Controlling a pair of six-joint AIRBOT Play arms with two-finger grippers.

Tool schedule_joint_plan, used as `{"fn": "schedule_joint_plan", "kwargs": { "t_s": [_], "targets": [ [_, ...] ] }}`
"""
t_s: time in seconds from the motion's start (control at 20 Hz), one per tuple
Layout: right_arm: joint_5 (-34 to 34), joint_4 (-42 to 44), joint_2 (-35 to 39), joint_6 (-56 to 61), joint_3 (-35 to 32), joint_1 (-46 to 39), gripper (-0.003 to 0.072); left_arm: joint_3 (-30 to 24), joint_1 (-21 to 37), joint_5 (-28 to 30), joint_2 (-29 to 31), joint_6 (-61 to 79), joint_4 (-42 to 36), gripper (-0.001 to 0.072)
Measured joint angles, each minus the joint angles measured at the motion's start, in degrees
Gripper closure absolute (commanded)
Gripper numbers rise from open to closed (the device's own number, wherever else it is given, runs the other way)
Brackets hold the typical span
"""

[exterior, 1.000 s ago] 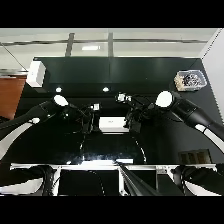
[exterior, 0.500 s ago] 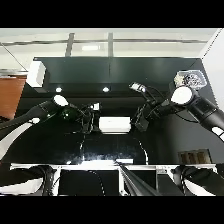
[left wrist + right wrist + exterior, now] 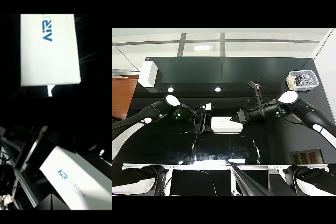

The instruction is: Fold the box and place the chain.

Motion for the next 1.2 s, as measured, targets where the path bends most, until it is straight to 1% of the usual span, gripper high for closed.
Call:
{"fn": "schedule_joint_plan", "kwargs": {
  "t_s": [0.15,0.3,0.55,0.6,0.65,0.7,0.75,0.8,0.85,0.9,1.0,1.05,1.2],
  "targets": [
    [-0.9,-1.1,-3.1,3.6,-0.2,0.0,0.0669,0.0,0.0,0.0,0.0,0.0,0.0,0.0242],
    [-1.6,-4.5,-5.4,7.5,-0.2,0.2,0.0669,0.0,0.0,0.0,0.0,0.2,0.0,0.0242],
    [-2.3,-8.0,-7.1,10.1,-0.2,1.5,0.0669,0.0,0.0,0.0,0.0,0.4,0.2,0.0245],
    [-2.4,-8.1,-7.1,9.8,-0.2,1.6,0.0669,0.0,0.0,0.0,0.0,0.3,0.2,0.0262],
    [-2.4,-8.3,-6.7,9.2,-0.1,1.6,0.0669,0.0,0.0,-0.2,0.0,0.2,0.1,0.033],
    [-1.9,-8.7,-6.0,8.5,0.1,1.3,0.0669,0.0,0.0,-0.7,0.0,-0.2,-0.1,0.0342],
    [-0.9,-9.4,-4.8,8.0,0.4,0.8,0.0669,0.0,0.0,-1.4,0.0,-0.3,-0.5,0.0302],
    [0.9,-11.0,-3.1,7.4,0.9,-0.2,0.0669,0.0,0.0,-2.2,0.0,-0.5,-0.4,0.0125],
    [1.5,-10.5,-0.9,7.0,1.4,-1.3,0.0669,0.0,0.0,-2.4,0.0,-0.9,-0.1,-0.0008],
    [2.3,-9.5,2.0,6.6,1.9,-2.9,0.0669,0.0,0.1,-2.4,0.2,-1.9,-0.1,-0.0006],
    [4.5,-11.5,8.4,6.8,2.3,-6.6,0.0669,0.1,0.3,-2.4,0.8,-5.0,1.4,-0.0007],
    [4.3,-12.7,11.8,7.8,2.4,-8.8,0.0669,0.3,0.5,-2.8,1.4,-6.8,2.4,-0.0008],
    [6.9,-18.9,20.5,11.4,2.7,-15.1,0.0669,0.9,1.1,-5.2,4.2,-13.1,8.2,-0.0008]
  ]
}}
